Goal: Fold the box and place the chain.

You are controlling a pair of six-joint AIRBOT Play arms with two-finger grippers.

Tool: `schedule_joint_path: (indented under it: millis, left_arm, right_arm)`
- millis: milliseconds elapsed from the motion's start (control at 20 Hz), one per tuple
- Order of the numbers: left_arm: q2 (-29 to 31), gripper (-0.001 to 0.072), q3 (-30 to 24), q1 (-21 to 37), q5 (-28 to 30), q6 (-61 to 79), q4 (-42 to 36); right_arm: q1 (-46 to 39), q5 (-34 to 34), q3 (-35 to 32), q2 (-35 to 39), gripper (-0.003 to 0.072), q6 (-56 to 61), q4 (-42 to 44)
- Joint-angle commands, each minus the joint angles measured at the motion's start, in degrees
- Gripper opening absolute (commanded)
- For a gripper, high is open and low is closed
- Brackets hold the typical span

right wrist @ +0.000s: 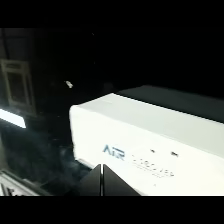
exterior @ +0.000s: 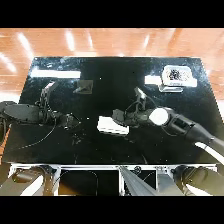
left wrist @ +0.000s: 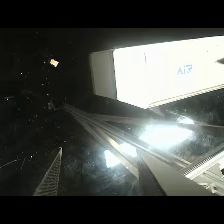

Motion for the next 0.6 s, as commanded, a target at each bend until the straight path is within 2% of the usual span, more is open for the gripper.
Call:
schedule_joint_path:
  millis: [0,100,200,250,400,550]
  left_arm:
    - [-0.63,0.0562,0.63,0.11,-0.28,5.18,0.31]
    - [-3.65,0.0562,2.99,0.09,-0.17,9.99,0.35]
    - [-8.98,0.0569,7.54,-0.07,1.4,15.65,0.11]
    - [-11.98,0.0629,10.32,-0.44,2.99,19.76,-0.15]
    - [-20.0,0.0629,18.21,-5.11,8.15,34.23,0.79]
    - [-23.63,0.0629,20.65,-12.15,3.85,44.85,3.54]
  right_arm:
    - [-5.97,6.1,0.66,6.32,0.0035,-4.79,-0.35]
    - [-11.52,11.56,0.66,10.4,0.0036,-5.88,-4.68]
    - [-17.22,18.53,0.66,13.4,0.0036,-5.81,-12.96]
    - [-20.13,22.75,0.66,14.27,0.0036,-5.81,-17.29]
    - [-26.82,33.22,0.57,14.73,0.0036,-5.81,-28.02]
    - [-29.79,36.72,0.35,14.73,0.0035,-5.86,-32.63]
